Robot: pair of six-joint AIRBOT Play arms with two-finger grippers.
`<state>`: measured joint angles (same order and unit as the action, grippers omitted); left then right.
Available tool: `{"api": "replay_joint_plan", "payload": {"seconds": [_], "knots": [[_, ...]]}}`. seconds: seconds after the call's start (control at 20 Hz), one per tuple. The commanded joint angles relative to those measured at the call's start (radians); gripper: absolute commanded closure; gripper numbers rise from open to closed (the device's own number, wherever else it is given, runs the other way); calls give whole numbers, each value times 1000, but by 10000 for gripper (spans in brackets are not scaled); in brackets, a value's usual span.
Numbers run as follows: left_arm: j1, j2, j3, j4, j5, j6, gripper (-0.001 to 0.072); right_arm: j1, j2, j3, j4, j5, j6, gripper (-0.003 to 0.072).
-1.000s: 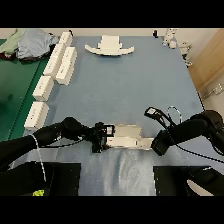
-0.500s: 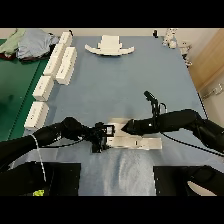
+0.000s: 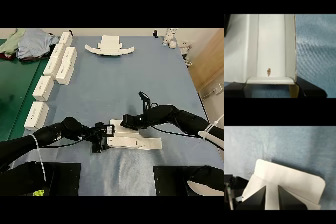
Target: Fold the box.
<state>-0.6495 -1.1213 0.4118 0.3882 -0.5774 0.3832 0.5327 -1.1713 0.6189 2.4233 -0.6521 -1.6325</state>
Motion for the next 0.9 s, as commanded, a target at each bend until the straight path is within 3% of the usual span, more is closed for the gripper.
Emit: {"api": "replay_joint_plan", "payload": {"seconds": [0.0,0.3,0.45,0.7,0.85], "knots": [[1,0,0,1,0,1,113,-1,-31,3,-3,7,-24,466],[1,0,0,1,0,2,112,-3,-19,13,-3,-3,-40,465],[1,0,0,1,0,1,113,-14,61,54,-25,-64,-83,465],[1,0,0,1,0,1,112,-13,314,85,-238,-303,-97,465],[1,0,0,1,0,1,113,-13,443,57,-290,-461,-140,465]]}}
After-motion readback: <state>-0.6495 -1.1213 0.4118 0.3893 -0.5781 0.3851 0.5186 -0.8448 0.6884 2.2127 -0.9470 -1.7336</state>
